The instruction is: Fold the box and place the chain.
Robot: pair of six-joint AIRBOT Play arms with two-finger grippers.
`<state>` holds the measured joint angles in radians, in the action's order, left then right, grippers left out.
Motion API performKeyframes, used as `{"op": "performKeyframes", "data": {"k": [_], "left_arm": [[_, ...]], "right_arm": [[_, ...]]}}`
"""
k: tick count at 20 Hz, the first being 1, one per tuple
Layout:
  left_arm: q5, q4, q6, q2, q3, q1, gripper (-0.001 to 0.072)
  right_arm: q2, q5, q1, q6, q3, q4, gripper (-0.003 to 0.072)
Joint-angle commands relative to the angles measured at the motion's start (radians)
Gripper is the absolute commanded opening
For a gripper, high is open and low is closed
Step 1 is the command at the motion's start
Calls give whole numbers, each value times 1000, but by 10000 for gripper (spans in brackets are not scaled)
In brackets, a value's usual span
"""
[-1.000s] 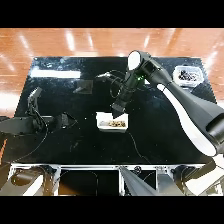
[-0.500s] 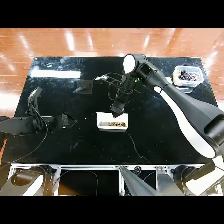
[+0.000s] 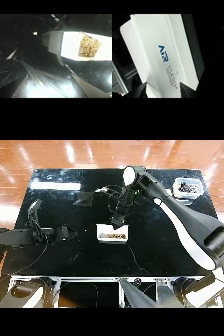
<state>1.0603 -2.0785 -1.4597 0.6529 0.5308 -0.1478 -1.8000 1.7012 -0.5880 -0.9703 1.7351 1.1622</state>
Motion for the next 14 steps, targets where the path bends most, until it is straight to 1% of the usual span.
{"op": "performKeyframes", "data": {"k": [1,5,8,12,13,14], "left_arm": [[1,0,0,0,0,1,631],[1,-2,0,0,0,1,631],[2,-2,-10,0,0,0,631],[2,-2,-11,0,0,-2,631],[2,-1,-12,0,0,-4,631],[1,-2,-12,0,0,-9,631]], "right_arm": [[0,0,-2,-3,0,-2,475],[0,-4,-13,-17,0,9,474],[0,-6,-53,-37,0,122,474],[0,-31,-89,-38,0,118,469],[0,-32,-92,-36,0,118,306],[0,-34,-93,-36,0,117,271]]}}
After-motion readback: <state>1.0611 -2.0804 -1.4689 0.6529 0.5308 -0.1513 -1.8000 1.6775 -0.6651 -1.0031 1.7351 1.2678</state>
